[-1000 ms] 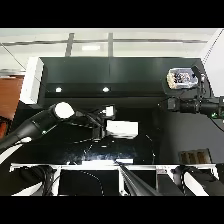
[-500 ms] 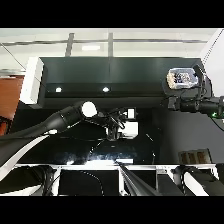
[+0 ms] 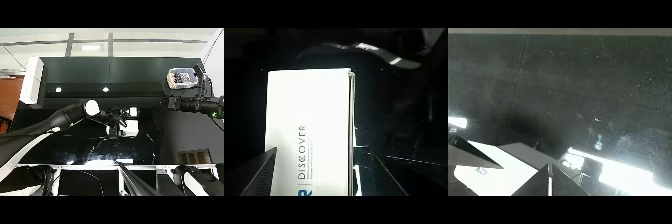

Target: Fold the box and place the chain.

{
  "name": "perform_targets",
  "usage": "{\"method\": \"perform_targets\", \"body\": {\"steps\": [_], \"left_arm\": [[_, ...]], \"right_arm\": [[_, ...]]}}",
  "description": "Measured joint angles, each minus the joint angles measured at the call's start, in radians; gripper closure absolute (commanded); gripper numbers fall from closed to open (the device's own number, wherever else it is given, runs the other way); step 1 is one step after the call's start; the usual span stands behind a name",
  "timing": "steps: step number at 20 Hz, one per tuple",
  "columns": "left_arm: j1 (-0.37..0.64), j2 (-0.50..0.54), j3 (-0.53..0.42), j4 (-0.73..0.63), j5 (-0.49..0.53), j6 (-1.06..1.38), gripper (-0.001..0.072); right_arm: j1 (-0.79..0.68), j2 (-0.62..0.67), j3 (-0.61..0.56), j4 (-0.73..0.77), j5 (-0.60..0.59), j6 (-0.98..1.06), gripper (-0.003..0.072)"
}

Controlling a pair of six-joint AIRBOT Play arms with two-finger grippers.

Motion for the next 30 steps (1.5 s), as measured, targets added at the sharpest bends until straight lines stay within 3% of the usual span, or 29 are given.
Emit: {"method": "perform_targets", "body": {"steps": [10, 28, 29, 30], "left_arm": [[0.010, 0.018, 0.025, 0.048, -0.026, -0.087, -0.0002], [-0.003, -0.077, 0.026, 0.102, -0.040, -0.162, 0.0001], [-0.006, -0.085, 0.026, 0.104, -0.040, -0.164, 0.0049], [-0.008, -0.090, 0.026, 0.111, -0.041, -0.167, 0.0215]], "right_arm": [[0.000, 0.000, 0.000, -0.001, 0.000, 0.000, 0.0648], [0.000, 0.000, 0.000, -0.001, -0.001, 0.000, 0.0649], [0.000, 0.000, 0.000, -0.001, -0.004, 0.000, 0.0649], [0.000, 0.000, 0.000, -0.002, -0.007, 0.000, 0.0649]]}}
